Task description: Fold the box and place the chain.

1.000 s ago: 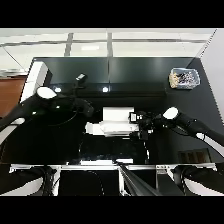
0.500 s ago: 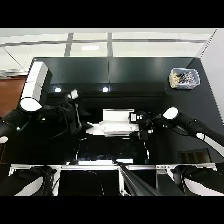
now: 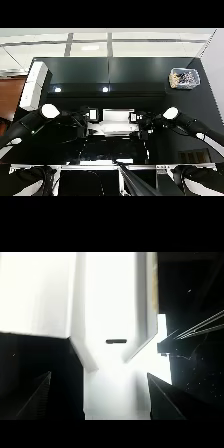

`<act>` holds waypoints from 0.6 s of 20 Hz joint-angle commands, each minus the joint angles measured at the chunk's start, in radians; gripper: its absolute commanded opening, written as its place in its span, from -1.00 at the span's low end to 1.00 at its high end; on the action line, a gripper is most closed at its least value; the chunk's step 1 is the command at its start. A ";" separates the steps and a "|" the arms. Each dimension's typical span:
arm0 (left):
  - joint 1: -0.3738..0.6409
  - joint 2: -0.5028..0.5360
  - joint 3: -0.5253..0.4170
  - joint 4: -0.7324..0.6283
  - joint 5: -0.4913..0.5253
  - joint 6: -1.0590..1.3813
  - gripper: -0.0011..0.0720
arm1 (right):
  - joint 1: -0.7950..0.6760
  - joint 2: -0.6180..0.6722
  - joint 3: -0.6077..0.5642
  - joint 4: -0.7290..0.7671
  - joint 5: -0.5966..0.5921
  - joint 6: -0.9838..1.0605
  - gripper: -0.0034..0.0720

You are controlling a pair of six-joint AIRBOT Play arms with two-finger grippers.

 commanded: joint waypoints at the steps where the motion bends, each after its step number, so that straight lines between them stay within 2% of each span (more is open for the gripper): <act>1: -0.040 -0.022 0.001 -0.010 0.019 0.008 0.86 | 0.000 0.000 0.000 0.000 0.000 0.000 -0.30; 3: -0.039 -0.037 0.001 -0.014 0.019 0.002 0.85 | 0.000 0.000 0.000 0.000 0.000 0.000 -0.30; 4: -0.039 -0.043 0.001 -0.022 0.019 -0.006 0.64 | 0.000 0.000 0.000 0.000 0.000 0.000 -0.30; 6: -0.040 -0.058 0.001 -0.050 0.013 -0.011 0.06 | 0.000 0.000 0.000 0.000 0.000 0.000 -0.30; 8: -0.040 -0.072 0.001 -0.054 0.014 -0.011 -0.26 | 0.000 0.000 0.000 0.000 0.000 0.000 -0.30; 12: -0.040 -0.075 0.001 -0.071 0.017 -0.012 -0.28 | 0.000 0.000 0.000 0.000 0.000 0.000 -0.30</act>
